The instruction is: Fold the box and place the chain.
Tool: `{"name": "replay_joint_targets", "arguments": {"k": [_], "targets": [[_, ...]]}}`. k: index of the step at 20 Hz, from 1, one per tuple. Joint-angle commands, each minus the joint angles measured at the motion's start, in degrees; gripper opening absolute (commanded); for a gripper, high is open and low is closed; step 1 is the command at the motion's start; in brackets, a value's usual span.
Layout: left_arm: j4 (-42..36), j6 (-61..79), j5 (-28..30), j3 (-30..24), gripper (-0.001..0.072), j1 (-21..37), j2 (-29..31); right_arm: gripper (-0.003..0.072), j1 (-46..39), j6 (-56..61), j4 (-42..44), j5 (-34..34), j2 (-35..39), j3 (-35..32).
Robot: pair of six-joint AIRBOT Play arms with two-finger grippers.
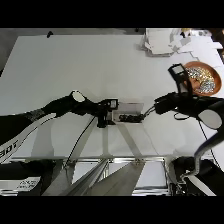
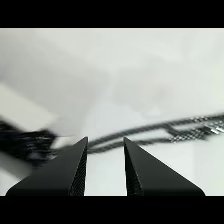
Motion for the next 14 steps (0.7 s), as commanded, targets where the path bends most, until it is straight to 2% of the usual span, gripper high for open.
{"name": "replay_joint_targets", "arguments": {"k": [1, 2, 3, 4, 5, 9, 10, 14], "targets": [[0.0, 0.02, 0.0, -0.02, 0.0253, 0.02, 0.0, 0.0432, -11.52, 0.44, -2.23, 0.74, -3.91, -0.04], [0.0, 0.02, 0.02, -0.02, 0.0253, 0.02, 0.0, 0.0469, -13.33, -0.24, -2.25, -0.28, -6.51, -0.04], [0.0, 0.02, 0.0, -0.02, 0.0253, 0.02, 0.0, 0.0466, -14.51, -0.55, -2.21, -1.7, -9.4, -0.04], [0.0, 0.02, 0.0, -0.02, 0.0252, 0.02, 0.0, 0.0443, -14.86, -0.61, -2.27, -2.69, -12.26, -0.04], [0.0, 0.02, 0.02, -0.02, 0.0253, 0.02, 0.0, 0.039, -14.91, -1.27, -2.36, -3.5, -15.43, -0.04], [0.0, 0.02, 0.0, -0.02, 0.0253, 0.02, 0.0, 0.0364, -14.91, -2.16, -2.27, -7.43, -25.55, -0.04], [0.0, 0.02, 0.0, -0.02, 0.0253, 0.02, 0.0, 0.0325, -14.91, -2.32, -2.27, -8.31, -27.04, -0.04], [0.0, 0.02, 0.02, -0.02, 0.0253, 0.02, 0.0, 0.0316, -14.91, -2.32, -2.29, -11.32, -30.84, -0.04]]}}
